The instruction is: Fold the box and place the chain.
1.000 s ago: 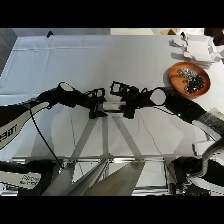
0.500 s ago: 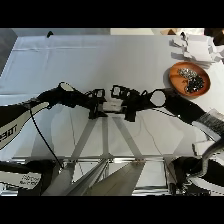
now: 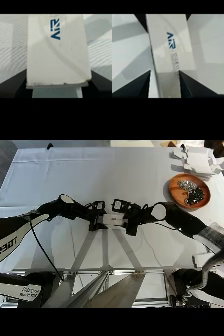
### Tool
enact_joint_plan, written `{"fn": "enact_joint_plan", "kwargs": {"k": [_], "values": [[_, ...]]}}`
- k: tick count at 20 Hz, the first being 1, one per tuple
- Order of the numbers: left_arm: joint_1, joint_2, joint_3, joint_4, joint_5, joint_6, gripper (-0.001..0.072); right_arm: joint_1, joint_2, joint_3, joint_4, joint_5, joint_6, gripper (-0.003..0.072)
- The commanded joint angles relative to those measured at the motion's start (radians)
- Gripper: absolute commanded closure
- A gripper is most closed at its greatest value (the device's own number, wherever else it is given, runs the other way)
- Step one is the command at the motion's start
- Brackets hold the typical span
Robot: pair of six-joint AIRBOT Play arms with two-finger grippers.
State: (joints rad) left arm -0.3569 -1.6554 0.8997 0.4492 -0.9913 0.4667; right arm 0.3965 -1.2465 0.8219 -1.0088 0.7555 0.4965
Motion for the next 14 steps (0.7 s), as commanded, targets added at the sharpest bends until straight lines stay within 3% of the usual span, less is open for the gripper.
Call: {"fn": "enact_joint_plan", "kwargs": {"k": [1, 2, 3, 4, 5, 9, 14], "values": [[0.0, 0.0, 0.0, 0.0, 0.0, 0.0, 0.0434, 0.0, 0.033, 0.0, 0.166, -0.016, 0.003, 0.0278], [0.0, 0.0, 0.0, 0.0, 0.0, 0.0, 0.0434, 0.0, 0.033, 0.0, 0.232, -0.016, 0.003, 0.0321], [0.0, 0.0, 0.0, 0.0, 0.0, 0.0, 0.0434, 0.0, 0.033, 0.0, 0.291, -0.016, 0.003, 0.0449], [0.0, 0.0, 0.0, 0.0, 0.0, 0.0, 0.0434, 0.0, 0.033, 0.0, 0.348, -0.022, 0.003, 0.0638], [0.0, 0.0, 0.0, 0.0, 0.0, 0.0, 0.0434, 0.0, 0.033, -0.002, 0.394, -0.042, 0.004, 0.0675], [0.0, 0.0, 0.0, 0.0, 0.0, 0.0, 0.0434, -0.004, -0.007, -0.019, 0.539, -0.136, 0.075, 0.0675], [0.0, 0.0, 0.0, 0.0, 0.0, 0.0, 0.0434, -0.036, -0.166, -0.019, 0.541, -0.093, 0.23, 0.0675]]}}
